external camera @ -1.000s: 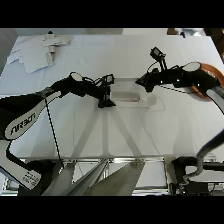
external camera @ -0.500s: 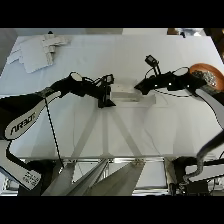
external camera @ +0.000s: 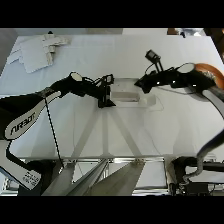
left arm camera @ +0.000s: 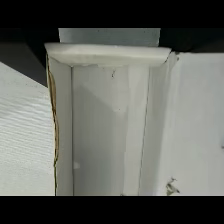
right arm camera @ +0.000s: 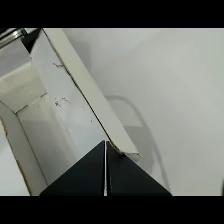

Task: Fold the box and place the chain.

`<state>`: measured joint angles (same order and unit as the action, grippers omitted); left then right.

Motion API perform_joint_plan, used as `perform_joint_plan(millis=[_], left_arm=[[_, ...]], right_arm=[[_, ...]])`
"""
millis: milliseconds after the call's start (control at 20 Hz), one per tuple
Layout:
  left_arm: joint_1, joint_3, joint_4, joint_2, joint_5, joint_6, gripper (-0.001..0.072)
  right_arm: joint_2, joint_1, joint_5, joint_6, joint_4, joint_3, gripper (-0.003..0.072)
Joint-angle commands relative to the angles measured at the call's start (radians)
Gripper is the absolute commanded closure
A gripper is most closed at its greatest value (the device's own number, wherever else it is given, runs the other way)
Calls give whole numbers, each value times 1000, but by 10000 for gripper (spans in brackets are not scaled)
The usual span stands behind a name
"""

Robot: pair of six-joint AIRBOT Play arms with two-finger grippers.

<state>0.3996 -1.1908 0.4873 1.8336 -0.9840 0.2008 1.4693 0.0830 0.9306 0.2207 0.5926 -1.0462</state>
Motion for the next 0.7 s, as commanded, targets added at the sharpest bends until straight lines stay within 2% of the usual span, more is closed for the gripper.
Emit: perform_joint_plan(millis=[0,200,250,300,350,650], left_arm=[[0,0,0,0,0,0,372],[0,0,0,0,0,0,372],[0,0,0,0,0,0,372],[0,0,0,0,0,0,372],[0,0,0,0,0,0,372],[0,0,0,0,0,0,372]], right_arm=[[-131,40,45,1,119,-1,673],[-217,51,139,0,384,-1,663],[-218,51,159,0,404,-1,504],[-217,51,161,0,409,-1,239],[-217,51,159,-10,409,-1,200],[-210,42,213,-268,440,0,232]])
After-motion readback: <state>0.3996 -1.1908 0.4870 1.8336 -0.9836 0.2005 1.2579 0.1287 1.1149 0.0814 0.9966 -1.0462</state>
